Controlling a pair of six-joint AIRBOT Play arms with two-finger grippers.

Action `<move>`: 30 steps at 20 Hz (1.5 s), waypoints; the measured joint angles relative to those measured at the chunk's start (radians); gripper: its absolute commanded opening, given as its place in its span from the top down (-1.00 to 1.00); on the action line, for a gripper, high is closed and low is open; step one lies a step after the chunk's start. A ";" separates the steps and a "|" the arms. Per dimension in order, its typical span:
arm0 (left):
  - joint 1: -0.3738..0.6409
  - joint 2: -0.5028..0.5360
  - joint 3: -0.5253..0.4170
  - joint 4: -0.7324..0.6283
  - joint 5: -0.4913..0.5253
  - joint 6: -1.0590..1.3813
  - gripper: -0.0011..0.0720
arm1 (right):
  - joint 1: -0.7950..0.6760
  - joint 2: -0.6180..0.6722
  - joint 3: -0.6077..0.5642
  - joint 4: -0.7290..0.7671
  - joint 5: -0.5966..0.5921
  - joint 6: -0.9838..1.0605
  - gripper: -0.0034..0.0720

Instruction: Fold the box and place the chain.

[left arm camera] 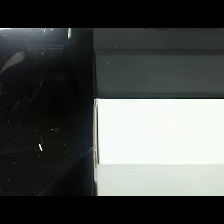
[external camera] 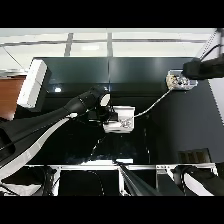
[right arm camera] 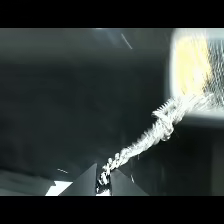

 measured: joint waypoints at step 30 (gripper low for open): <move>0.000 0.000 0.000 0.000 0.002 0.000 0.89 | 0.283 0.164 -0.002 0.438 -0.083 -0.049 0.87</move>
